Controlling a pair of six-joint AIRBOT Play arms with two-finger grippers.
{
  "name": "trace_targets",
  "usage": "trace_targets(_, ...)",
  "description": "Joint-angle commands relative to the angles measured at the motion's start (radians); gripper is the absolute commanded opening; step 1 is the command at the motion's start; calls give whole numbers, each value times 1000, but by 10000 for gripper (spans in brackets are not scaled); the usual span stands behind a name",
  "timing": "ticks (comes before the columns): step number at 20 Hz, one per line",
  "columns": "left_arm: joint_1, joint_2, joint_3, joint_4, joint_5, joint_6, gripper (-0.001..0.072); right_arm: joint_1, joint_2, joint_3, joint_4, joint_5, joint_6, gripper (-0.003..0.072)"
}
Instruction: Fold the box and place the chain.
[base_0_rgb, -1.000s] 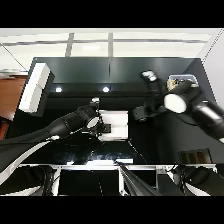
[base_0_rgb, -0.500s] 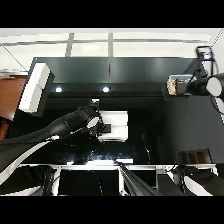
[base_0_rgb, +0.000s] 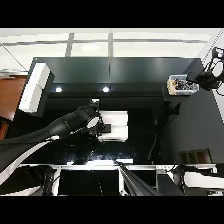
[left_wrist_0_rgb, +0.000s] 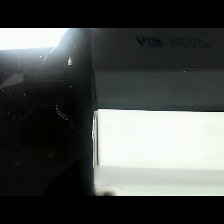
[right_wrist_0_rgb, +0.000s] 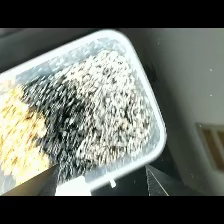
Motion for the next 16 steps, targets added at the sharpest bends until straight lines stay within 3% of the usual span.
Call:
trace_targets(1,1,0,1,10,2,0,30,-21,-126,97,17,32,22,557)
trace_targets(16,0,0,1,19,-6,1,30,-38,-242,127,-20,-30,109,534)
